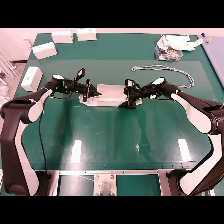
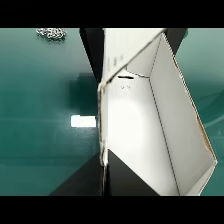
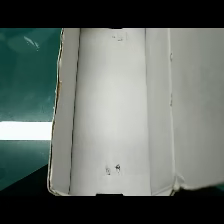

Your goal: Fold the box and place the chain.

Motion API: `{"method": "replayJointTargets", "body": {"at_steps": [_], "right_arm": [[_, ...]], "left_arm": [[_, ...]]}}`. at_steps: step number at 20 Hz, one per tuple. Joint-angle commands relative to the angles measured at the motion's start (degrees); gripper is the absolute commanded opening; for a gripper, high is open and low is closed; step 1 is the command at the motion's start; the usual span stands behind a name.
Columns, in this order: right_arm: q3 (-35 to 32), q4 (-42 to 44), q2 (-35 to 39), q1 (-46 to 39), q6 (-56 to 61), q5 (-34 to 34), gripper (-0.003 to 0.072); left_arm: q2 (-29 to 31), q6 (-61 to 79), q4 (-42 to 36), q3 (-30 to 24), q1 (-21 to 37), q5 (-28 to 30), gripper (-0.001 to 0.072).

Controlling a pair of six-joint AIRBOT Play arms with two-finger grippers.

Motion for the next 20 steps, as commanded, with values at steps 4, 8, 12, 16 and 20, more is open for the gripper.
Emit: {"method": "replayJointTargets", "body": {"at_steps": [4,8,12,16,20], "right_arm": [[0.04,-0.02,-0.02,-0.02,-0.02,0.13,0.0558],[0.04,-0.02,-0.02,0.02,-0.02,0.15,0.0558],[0.04,-0.02,-0.02,0.02,-0.02,0.13,0.0558],[0.04,-0.02,-0.02,0.02,-0.02,0.15,0.0558],[0.04,-0.02,-0.02,0.02,-0.02,0.15,0.0558]], "left_arm": [[0.02,-0.02,0.0,0.07,0.04,-0.02,0.002],[0.02,-0.02,0.0,0.07,0.04,0.0,0.002],[0.04,0.0,0.0,0.07,0.04,-0.02,0.002],[0.04,0.0,-0.02,0.07,0.04,0.0,0.002],[0.04,0.02,-0.76,0.07,0.04,0.11,0.0021]]}}
